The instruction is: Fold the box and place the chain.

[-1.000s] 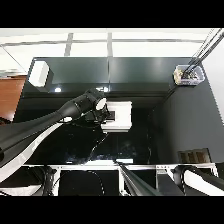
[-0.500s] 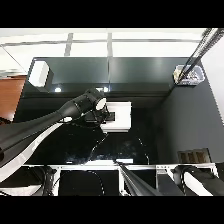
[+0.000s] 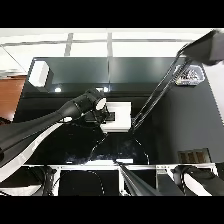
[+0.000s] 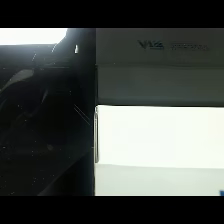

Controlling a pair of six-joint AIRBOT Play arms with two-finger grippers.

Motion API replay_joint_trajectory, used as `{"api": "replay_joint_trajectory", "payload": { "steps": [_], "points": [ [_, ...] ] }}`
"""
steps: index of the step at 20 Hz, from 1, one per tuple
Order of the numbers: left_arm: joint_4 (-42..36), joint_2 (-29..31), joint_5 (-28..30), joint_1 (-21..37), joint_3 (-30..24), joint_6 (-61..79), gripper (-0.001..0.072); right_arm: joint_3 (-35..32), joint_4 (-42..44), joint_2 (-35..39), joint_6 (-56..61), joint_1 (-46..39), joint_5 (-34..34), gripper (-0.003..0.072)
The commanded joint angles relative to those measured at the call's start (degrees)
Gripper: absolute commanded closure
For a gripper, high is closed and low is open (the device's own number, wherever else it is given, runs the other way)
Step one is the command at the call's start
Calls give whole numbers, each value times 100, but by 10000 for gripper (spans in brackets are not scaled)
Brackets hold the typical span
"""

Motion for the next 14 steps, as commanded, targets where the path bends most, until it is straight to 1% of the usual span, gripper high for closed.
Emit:
{"api": "replay_joint_trajectory", "payload": {
  "steps": [1,3,6,9,12,14],
  "points": [
    [2,-4,4,-2,4,0,681,-645,428,4,-140,284,31,679],
    [2,-4,7,-2,4,0,681,-981,686,-13,-177,407,-20,680],
    [2,-4,7,-2,4,0,681,-1373,1145,-142,-352,688,-280,680],
    [2,-4,7,-2,4,0,681,-1445,1532,-483,-562,1027,-511,680],
    [2,-4,7,-2,4,0,681,-1447,1561,-916,-693,1390,-595,680],
    [2,-4,7,-2,4,0,681,-1449,1316,-1217,-715,1585,-592,679]
  ]
}}
